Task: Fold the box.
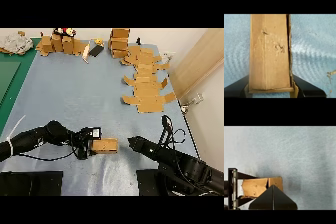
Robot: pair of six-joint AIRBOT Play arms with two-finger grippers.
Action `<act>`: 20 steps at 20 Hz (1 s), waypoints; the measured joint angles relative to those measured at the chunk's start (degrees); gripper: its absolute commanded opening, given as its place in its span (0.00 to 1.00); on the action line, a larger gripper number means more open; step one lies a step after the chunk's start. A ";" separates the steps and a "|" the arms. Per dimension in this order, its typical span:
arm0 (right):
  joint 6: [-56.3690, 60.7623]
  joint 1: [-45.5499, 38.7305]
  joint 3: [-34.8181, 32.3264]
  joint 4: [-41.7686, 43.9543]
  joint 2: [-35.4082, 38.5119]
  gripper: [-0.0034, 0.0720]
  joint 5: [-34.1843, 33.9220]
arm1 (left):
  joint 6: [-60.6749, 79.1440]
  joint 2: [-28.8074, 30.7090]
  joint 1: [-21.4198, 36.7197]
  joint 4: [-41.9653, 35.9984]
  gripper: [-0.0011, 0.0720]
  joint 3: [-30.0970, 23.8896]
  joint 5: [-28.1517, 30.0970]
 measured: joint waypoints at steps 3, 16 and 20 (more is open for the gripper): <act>0.00 0.00 0.13 0.00 0.02 0.05 0.00 | -3.85 1.99 0.09 0.09 0.48 0.33 5.40; 0.31 0.00 0.15 -1.97 0.02 0.05 0.00 | -27.58 -3.61 35.04 2.91 0.48 16.46 15.61; 0.81 0.00 0.15 -2.36 0.02 0.05 -0.15 | -33.38 -15.06 44.54 3.13 0.48 28.85 13.40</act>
